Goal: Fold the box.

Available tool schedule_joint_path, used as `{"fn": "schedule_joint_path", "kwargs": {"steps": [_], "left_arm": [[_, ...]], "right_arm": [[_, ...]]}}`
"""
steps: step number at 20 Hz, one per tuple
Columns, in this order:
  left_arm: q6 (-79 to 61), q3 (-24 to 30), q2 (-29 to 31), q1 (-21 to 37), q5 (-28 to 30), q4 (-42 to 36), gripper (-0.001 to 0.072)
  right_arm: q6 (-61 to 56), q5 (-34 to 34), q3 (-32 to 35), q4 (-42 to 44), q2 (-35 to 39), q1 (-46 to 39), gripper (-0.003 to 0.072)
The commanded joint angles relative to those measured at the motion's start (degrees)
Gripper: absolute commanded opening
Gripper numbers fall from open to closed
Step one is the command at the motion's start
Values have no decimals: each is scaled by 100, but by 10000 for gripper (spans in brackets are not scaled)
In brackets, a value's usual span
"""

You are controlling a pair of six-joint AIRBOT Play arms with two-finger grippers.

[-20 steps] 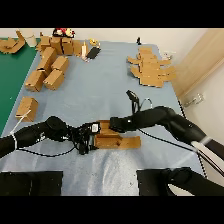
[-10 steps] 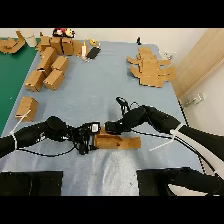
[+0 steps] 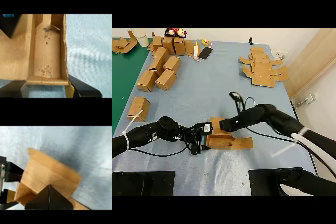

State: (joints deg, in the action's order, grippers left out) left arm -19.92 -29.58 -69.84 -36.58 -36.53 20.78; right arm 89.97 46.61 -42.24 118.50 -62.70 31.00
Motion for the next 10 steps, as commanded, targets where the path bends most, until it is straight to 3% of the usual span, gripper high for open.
{"fn": "schedule_joint_path", "kwargs": {"steps": [1, 4, 7, 8, 9, 10], "left_arm": [[0, -2, 7, 0, 0, 0, 485], [0, -2, 7, 0, 2, 0, 485], [0, -2, 7, 0, 0, 0, 485], [0, -2, 7, 0, 0, 0, 486], [0, -2, 7, 0, 0, 0, 485], [0, -2, 7, 0, 0, 0, 485]], "right_arm": [[-361, 535, 2, -1314, 990, -59, 0], [-111, 1744, 81, -1770, 1910, -55, 1], [1329, 2793, 437, -1207, 2553, 70, 3], [1397, 2809, 619, -1106, 2688, 98, 76], [1443, 2765, 769, -1126, 2743, 129, 284], [1696, 2658, 903, -1228, 2736, 144, 407]]}}
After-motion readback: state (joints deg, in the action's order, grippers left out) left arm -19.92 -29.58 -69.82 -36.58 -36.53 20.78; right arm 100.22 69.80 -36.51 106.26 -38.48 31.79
